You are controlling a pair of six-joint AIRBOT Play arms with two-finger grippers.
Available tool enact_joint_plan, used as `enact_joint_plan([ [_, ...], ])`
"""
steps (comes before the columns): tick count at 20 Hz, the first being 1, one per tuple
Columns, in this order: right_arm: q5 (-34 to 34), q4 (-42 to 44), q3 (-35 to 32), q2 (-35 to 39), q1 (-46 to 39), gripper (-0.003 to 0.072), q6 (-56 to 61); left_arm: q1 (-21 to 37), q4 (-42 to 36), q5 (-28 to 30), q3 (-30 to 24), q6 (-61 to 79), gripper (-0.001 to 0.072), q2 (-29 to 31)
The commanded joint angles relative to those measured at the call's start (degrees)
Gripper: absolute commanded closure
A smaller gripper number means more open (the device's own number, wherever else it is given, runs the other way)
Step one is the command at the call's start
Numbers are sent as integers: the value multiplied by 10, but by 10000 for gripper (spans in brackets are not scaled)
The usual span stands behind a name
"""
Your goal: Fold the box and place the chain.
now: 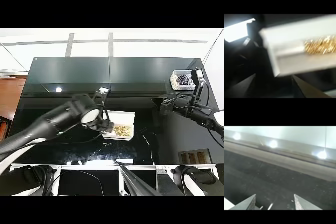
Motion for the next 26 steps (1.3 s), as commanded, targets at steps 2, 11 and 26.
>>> enact_joint_plan([
  [2, 11, -12, 0, 0, -14, 126, 9, 53, 64, -17, -68, 169, 190, 135],
  [11, 42, -50, 0, 0, -14, 125, 12, 370, -584, 218, -404, 1098, -6, 241],
  [26, 48, -48, 0, 0, -14, 125, 12, 293, -575, 242, -293, 1370, -5, -27],
])
